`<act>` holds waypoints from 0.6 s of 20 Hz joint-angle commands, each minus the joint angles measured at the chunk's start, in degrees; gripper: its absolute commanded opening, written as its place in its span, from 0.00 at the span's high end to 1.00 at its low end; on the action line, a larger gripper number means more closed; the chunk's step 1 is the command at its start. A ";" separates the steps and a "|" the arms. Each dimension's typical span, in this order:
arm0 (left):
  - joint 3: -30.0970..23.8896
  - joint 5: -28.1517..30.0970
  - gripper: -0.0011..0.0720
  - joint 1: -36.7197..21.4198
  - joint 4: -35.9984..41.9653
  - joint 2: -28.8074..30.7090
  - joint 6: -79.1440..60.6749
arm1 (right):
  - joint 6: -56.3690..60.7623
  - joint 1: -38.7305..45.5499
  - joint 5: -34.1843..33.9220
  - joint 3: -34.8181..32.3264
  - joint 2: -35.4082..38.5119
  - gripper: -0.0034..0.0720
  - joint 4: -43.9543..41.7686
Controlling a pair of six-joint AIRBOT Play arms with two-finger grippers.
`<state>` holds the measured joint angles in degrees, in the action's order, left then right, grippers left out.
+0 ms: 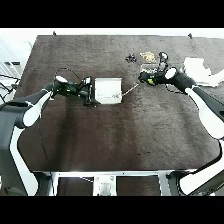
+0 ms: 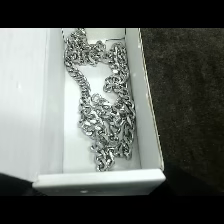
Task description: Fold the box and place the chain.
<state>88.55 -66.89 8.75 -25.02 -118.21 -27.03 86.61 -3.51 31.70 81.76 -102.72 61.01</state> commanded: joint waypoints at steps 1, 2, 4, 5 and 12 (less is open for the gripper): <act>0.00 0.02 0.26 0.02 0.00 0.00 0.00 | 0.33 0.24 -0.68 4.59 -5.84 0.27 -2.12; 0.00 0.00 0.26 0.02 0.00 0.00 0.00 | 0.35 0.17 -0.68 6.03 -7.02 0.27 -2.12; 0.00 -0.02 0.26 0.02 0.00 0.00 0.00 | 0.35 0.17 -0.70 7.74 -8.15 0.31 -2.36; 0.00 -0.04 0.26 0.02 0.00 0.00 0.00 | 0.07 0.17 -0.63 8.04 -8.15 0.52 -2.49; 0.00 -0.15 0.26 0.02 0.00 0.00 0.00 | -5.68 -1.73 6.27 8.61 0.48 0.94 -2.29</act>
